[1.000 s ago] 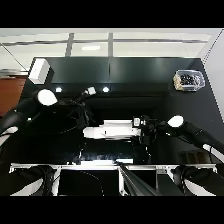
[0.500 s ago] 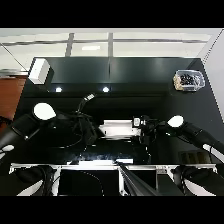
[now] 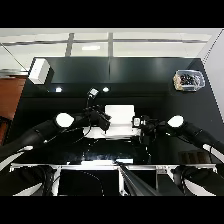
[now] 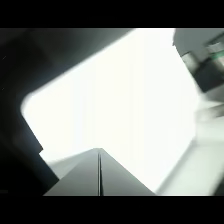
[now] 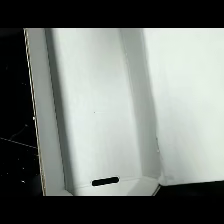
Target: Fold the box and place the chain.
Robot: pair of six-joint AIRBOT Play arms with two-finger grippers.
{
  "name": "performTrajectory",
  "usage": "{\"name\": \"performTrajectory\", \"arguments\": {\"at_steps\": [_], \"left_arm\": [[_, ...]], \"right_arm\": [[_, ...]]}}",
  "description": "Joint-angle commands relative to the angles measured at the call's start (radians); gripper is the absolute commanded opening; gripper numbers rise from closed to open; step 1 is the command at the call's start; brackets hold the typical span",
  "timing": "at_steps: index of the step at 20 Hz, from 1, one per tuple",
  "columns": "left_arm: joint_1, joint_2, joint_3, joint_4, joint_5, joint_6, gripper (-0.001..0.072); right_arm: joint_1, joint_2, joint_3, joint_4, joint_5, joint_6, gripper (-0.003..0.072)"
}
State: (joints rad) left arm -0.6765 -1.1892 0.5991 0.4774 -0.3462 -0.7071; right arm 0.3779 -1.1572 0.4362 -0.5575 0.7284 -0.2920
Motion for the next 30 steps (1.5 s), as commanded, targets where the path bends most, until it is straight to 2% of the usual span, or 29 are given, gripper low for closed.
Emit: {"name": "performTrajectory", "arguments": {"at_steps": [1,6,8,11,13,17,18,19,20,21,22,26,30], "left_arm": [[-0.021,-0.062,-0.002,0.039,0.046,0.013,0.0028],[-0.020,-0.063,0.003,0.046,-0.032,0.013,0.0028],[-0.008,-0.048,0.025,0.159,-0.111,0.010,0.0028],[0.062,0.048,0.056,0.277,-0.165,-0.008,0.0029],[0.133,0.135,0.057,0.293,-0.211,-0.008,0.0031],[0.245,0.249,0.055,0.298,-0.449,-0.008,0.0032],[0.262,0.250,0.050,0.298,-0.516,-0.008,0.0059],[0.268,0.246,0.035,0.296,-0.552,-0.008,0.0228],[0.265,0.244,0.008,0.296,-0.547,-0.008,0.0527],[0.258,0.243,-0.019,0.299,-0.524,-0.002,0.0716],[0.253,0.242,-0.042,0.317,-0.507,0.033,0.0716],[0.207,0.239,-0.119,0.392,-0.472,0.534,0.0715],[0.153,0.196,-0.127,0.416,-0.348,0.576,0.0704]], "right_arm": [[0.000,-0.001,0.000,0.000,0.000,0.000,0.0366],[0.000,-0.001,0.000,0.000,0.000,0.000,0.0366],[0.000,-0.001,0.000,0.000,0.000,0.000,0.0366],[0.000,-0.001,0.000,0.000,0.000,0.000,0.0366],[0.000,-0.001,0.000,0.000,0.000,0.000,0.0366],[0.000,-0.001,0.000,0.000,0.000,0.000,0.0366],[0.000,-0.001,0.000,0.000,0.000,0.000,0.0366],[0.000,-0.001,0.000,0.000,0.000,0.000,0.0366],[0.000,-0.001,0.000,0.000,0.000,0.000,0.0366],[0.000,-0.001,0.000,0.000,0.000,0.000,0.0366],[0.000,-0.001,0.000,0.000,0.000,0.000,0.0366],[0.000,-0.001,0.000,0.000,0.000,0.000,0.0366],[0.000,-0.001,0.000,0.000,0.000,0.000,0.0366]]}}
